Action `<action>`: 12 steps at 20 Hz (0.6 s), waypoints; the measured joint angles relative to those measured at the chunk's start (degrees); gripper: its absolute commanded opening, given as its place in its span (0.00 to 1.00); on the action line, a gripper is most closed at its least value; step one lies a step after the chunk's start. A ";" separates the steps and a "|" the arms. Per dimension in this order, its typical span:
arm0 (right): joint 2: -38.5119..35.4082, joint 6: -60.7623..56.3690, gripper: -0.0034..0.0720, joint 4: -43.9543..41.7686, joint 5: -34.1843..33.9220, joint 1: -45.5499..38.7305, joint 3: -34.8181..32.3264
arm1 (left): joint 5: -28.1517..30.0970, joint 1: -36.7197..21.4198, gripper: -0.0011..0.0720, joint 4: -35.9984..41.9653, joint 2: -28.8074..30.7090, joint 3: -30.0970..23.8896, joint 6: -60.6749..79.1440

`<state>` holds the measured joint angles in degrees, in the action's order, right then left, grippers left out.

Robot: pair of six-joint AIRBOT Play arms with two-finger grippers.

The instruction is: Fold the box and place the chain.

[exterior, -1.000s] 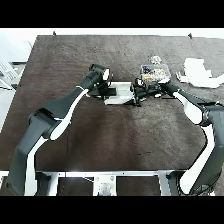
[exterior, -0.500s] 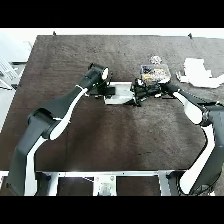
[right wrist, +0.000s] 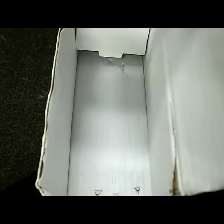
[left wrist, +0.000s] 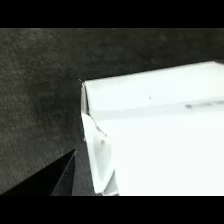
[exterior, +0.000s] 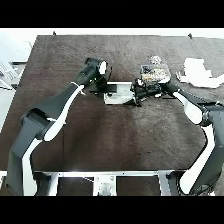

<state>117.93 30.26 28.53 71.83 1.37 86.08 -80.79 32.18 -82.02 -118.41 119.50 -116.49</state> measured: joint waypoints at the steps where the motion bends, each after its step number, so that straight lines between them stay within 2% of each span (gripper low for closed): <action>1: 0.00 0.00 0.81 0.00 0.00 0.00 0.00 | -0.13 -0.02 0.61 0.15 0.15 -0.04 0.35; 12: 0.00 0.00 0.81 0.00 0.00 0.00 0.00 | 4.37 -0.31 0.59 -1.92 -0.72 -2.67 -0.07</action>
<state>117.93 30.26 28.53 71.83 1.37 86.08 -76.42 31.88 -83.94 -119.13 116.84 -116.55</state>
